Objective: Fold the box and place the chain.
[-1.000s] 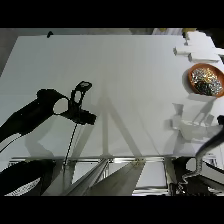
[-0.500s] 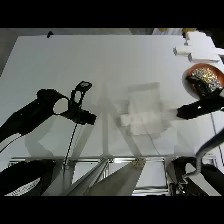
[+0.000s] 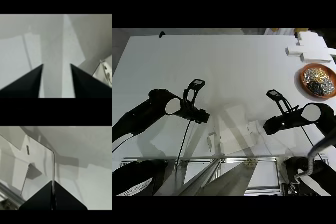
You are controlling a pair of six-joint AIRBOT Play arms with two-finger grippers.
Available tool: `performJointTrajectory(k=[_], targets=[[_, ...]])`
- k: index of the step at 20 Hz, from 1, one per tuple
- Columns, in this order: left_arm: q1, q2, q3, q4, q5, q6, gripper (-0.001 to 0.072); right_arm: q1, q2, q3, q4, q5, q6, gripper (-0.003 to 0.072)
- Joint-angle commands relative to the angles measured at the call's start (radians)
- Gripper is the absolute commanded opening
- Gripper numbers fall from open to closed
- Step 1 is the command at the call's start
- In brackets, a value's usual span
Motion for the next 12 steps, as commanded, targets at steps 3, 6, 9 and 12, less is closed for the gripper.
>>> performJointTrajectory(k=[3, 6, 9, 12], targets=[[0.141, 0.000, 0.000, -0.262, 0.001, 0.459, 0.0532, 0.038, 0.004, -0.010, 0.007, -0.045, 0.018, 0.0017], [0.312, 0.000, -0.006, -0.642, -0.165, 0.873, 0.0532, 0.038, 0.004, -0.010, 0.008, -0.045, 0.019, 0.0017], [0.400, -0.002, -0.080, -0.758, -0.210, 1.002, 0.0580, 0.039, 0.004, -0.010, 0.008, -0.045, 0.019, 0.0017], [0.414, -0.015, -0.194, -0.829, -0.191, 1.147, 0.0615, 0.039, 0.004, -0.010, 0.009, -0.045, 0.030, 0.0017]])
